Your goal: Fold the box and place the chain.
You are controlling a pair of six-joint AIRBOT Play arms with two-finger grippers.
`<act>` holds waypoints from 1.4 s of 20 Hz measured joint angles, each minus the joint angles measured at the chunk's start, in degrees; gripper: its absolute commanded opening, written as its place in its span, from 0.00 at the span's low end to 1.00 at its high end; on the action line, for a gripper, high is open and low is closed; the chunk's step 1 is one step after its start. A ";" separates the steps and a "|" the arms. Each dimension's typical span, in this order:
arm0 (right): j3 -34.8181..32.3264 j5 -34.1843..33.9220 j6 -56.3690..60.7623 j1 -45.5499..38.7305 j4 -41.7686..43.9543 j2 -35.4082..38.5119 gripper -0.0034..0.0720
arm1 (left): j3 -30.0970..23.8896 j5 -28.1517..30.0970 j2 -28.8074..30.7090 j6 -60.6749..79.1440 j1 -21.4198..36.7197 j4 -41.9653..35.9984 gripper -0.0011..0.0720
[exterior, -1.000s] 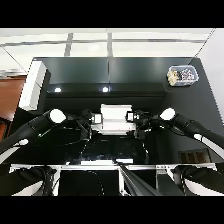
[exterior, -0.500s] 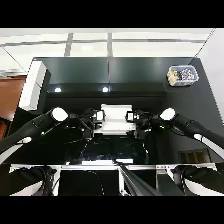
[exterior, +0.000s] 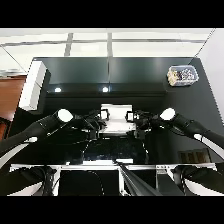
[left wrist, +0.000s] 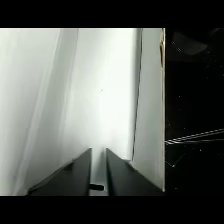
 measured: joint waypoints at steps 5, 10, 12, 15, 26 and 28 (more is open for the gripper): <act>0.00 0.00 0.00 -0.02 0.00 0.00 0.63 | 0.00 0.28 -0.20 -0.09 -0.17 -0.20 0.58; 0.00 -0.02 0.04 0.00 0.02 0.00 0.63 | 0.37 0.24 0.61 -2.27 0.26 0.48 0.05; 0.00 -0.07 0.04 0.00 0.04 0.00 0.63 | 1.01 -1.70 2.49 -6.67 1.44 3.19 0.05; 0.00 -0.09 0.04 0.00 0.04 0.00 0.63 | 1.70 -4.55 7.76 -20.46 5.22 11.15 0.05; 0.00 -0.02 0.02 -0.02 0.02 0.00 0.63 | -2.62 -23.12 8.39 -77.68 29.73 19.52 0.05; 0.00 -0.02 0.02 -0.02 0.02 0.00 0.63 | -3.41 -24.00 5.18 -78.31 30.12 15.65 0.05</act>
